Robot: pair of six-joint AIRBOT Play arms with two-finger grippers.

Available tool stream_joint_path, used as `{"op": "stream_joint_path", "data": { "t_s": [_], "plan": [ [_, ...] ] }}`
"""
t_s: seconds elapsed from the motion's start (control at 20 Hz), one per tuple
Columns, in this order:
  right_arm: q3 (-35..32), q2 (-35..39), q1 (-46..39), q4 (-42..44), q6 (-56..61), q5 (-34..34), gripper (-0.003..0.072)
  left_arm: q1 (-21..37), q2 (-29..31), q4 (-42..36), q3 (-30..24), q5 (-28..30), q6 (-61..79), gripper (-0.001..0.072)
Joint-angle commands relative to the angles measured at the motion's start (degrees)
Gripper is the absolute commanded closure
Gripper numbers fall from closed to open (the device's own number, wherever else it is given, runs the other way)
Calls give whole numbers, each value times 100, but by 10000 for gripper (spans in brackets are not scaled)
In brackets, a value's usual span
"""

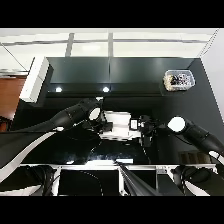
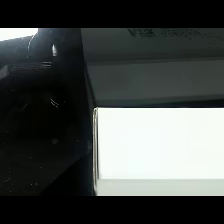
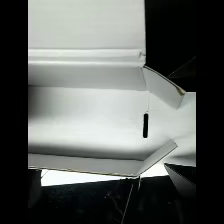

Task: Fold the box and place the chain.

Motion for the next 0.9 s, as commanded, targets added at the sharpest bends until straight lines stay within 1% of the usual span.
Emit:
{"op": "stream_joint_path", "data": {
  "t_s": [0.0, 0.1, 0.25, 0.3, 0.35, 0.4, 0.45, 0.5, 0.6, 0.7, 0.85],
  "plan": [
    [0, 70, -24, -168, 98, 96, 73, -4, 4, -9, 2, 15, 7, 682],
    [0, 48, -24, -162, 98, 109, 73, -4, 4, -13, 2, 11, 94, 682],
    [0, -59, 9, 273, 37, 125, 77, -4, 2, -13, 2, 11, 96, 682],
    [0, -87, 61, 273, 28, 114, 95, -4, 2, -13, 2, 13, 96, 682],
    [0, -107, 98, 273, 37, 101, 216, -4, 2, -13, 2, 13, 96, 682],
    [0, -120, 129, 330, 42, 101, 219, -4, 0, -13, 2, 13, 94, 682],
    [0, -131, 149, 376, 81, 76, 346, -4, 0, -13, 2, 11, 94, 682],
    [0, -140, 160, 398, 223, 28, 513, -4, 0, -15, 2, 4, 94, 682],
    [0, -140, 162, 402, 568, -98, 516, -4, 0, -15, 2, -2, 94, 682],
    [0, -142, 192, 496, 675, -164, 517, -4, 0, -13, 2, -2, 94, 682],
    [0, -210, 376, 968, 675, -422, 516, -4, 0, -17, 2, 0, 94, 682]
  ]
}}
